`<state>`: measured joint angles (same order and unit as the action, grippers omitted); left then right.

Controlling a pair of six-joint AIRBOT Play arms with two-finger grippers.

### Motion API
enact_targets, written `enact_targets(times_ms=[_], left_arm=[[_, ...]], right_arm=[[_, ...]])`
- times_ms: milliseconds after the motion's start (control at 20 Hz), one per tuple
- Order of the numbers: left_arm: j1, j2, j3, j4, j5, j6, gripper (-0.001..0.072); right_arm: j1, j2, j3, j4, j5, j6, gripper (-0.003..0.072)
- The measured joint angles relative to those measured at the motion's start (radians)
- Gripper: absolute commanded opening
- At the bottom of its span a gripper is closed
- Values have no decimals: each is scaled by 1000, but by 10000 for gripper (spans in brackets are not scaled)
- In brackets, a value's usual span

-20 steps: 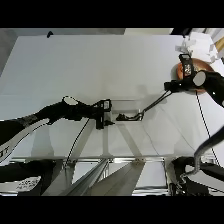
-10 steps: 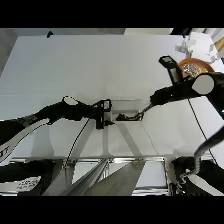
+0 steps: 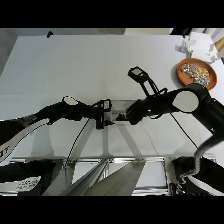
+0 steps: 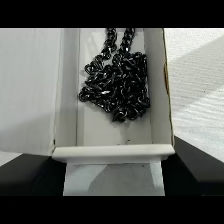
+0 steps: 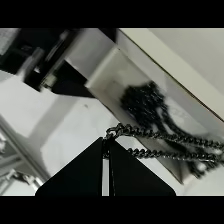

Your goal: Fold the box and place the chain.

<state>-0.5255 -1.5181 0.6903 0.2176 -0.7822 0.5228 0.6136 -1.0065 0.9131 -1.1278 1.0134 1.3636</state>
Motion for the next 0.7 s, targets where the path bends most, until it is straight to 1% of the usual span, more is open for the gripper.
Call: enact_targets(times_ms=[250, 550, 650, 700], left_arm=[[0, 0, 0, 0, 0, 0, 206], [0, 0, 0, 0, 0, 0, 206], [0, 0, 0, 0, 0, 0, 206], [0, 0, 0, 0, 0, 0, 206]], right_arm=[[54, -51, -1, 22, -90, 7, 15], [66, -197, -4, 22, -121, 20, 24], [68, -237, -6, 23, -123, 23, 146], [68, -251, -6, 24, -126, 23, 190]])
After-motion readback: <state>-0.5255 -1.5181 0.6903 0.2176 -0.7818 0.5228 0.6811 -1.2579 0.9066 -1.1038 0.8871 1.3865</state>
